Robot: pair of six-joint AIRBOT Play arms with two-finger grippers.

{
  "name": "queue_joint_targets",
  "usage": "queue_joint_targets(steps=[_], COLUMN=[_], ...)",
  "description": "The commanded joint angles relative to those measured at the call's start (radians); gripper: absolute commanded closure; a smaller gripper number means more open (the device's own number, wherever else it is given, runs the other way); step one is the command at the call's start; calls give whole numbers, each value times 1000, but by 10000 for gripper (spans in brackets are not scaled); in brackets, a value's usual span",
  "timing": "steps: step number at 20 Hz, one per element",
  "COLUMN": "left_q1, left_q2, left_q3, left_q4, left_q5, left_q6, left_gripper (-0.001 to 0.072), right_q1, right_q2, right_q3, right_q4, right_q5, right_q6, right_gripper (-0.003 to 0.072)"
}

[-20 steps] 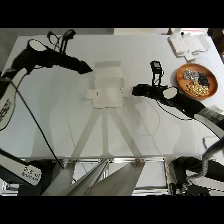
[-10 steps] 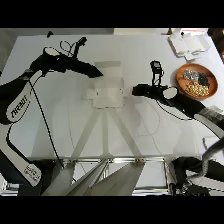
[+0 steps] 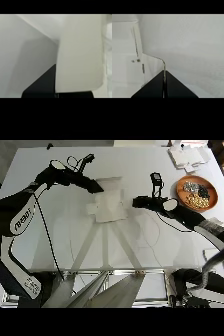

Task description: Fold the box and place the chain.

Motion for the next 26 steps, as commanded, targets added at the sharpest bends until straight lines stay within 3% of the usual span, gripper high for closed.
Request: queue_joint_targets(steps=[1,22,23,25,26], left_q1=[-2,-1,-1,-1,-1], left_q2=[-1,0,1,8,22], left_q3=[1,1,1,1,2], left_q4=[6,6,5,5,8], left_q5=[-3,-14,-14,-20,-20], left_q6=[91,110,110,104,103], left_gripper=[703,702,702,705,705], right_q1=[1,1,1,1,1], right_q2=[1,1,1,13,29], right_q3=[0,0,0,0,3], right_q4=[1,3,2,5,4], right_q5=[4,11,8,11,11], right_q6=[2,2,2,2,2], right_gripper=[677,675,653,352,253])
